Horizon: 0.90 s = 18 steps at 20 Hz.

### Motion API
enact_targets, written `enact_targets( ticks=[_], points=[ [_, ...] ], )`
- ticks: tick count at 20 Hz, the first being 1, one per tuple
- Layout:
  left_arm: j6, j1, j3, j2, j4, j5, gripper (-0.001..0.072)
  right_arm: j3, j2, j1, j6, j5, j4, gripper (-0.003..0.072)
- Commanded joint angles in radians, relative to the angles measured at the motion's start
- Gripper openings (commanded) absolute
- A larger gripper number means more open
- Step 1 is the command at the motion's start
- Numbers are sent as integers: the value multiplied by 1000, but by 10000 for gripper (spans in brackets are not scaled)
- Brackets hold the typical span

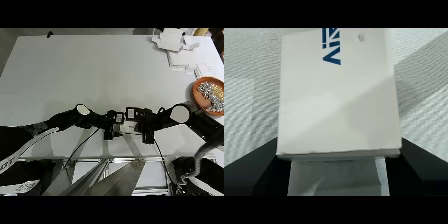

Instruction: Fold the box and place the chain.

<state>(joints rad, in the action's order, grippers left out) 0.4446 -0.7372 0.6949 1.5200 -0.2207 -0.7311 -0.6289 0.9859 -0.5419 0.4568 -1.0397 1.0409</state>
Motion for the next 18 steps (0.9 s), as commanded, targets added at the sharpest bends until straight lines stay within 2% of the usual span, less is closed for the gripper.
enact_targets(
  ticks=[1, 13, 15, 18],
  points=[
    [0, 0, 0, -1, 0, 1, 218, 0, 42, 0, 13, -21, 6, 21],
    [0, 0, 0, -1, 0, 1, 218, 0, 94, 0, 21, -20, 6, 21],
    [0, 0, 0, -1, 0, 1, 218, -11, 69, 0, 54, -29, 6, 21],
    [0, 0, 0, -1, 0, 1, 218, -82, -9, 0, 157, -116, 18, 21]
  ],
)
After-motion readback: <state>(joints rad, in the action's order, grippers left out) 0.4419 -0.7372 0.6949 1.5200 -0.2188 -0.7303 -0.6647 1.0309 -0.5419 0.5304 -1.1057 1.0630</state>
